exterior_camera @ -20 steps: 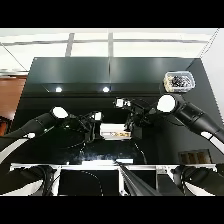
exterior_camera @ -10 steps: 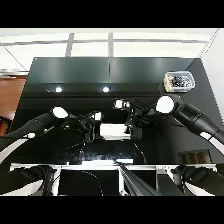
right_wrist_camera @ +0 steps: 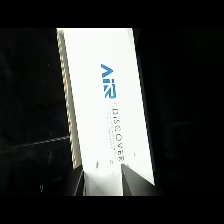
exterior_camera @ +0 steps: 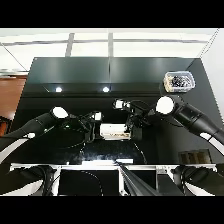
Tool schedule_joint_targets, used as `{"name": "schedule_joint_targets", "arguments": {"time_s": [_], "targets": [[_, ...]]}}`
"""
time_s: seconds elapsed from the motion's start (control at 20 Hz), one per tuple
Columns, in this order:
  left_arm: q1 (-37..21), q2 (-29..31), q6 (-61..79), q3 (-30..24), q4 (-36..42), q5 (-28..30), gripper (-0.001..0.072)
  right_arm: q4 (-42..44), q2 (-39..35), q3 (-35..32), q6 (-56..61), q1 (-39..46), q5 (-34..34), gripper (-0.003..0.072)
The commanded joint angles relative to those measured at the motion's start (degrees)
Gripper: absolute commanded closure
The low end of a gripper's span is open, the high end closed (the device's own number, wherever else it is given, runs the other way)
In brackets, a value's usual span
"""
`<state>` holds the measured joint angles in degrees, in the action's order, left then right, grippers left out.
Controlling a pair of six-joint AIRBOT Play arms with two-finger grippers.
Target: Fold the box and place the chain.
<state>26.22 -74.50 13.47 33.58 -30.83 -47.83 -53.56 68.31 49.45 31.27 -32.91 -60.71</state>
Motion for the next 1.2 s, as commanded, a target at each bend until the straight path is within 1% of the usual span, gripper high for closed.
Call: {"name": "schedule_joint_targets", "arguments": {"time_s": [0.0,0.2,0.25,0.55,0.9,1.05,1.15], "targets": [[0.0,0.0,0.0,0.0,0.0,0.0,0.0226,-0.2,0.0,-1.4,0.0,-0.4,0.0,0.0433],[0.0,0.0,0.0,0.0,0.0,0.0,0.0226,0.0,0.0,-1.6,0.0,-0.8,1.8,0.0429],[0.0,0.0,0.0,0.0,0.0,0.0,0.0226,0.0,0.0,-1.6,0.0,-0.8,2.1,0.0356],[0.0,0.0,0.0,0.0,0.0,0.0,0.0227,0.0,0.0,-1.6,0.0,-0.8,1.9,0.0358],[0.0,0.0,0.0,0.0,0.0,0.0,0.0226,0.0,0.0,-3.3,0.0,-0.8,3.5,0.0360],[0.0,0.0,0.0,0.0,0.0,0.0,0.0227,-0.1,-1.2,-3.2,1.9,-0.3,2.4,0.0361],[0.0,0.0,0.0,0.0,0.0,0.0,0.0226,-0.3,-3.3,-2.3,5.2,0.9,-0.3,0.0360]]}}
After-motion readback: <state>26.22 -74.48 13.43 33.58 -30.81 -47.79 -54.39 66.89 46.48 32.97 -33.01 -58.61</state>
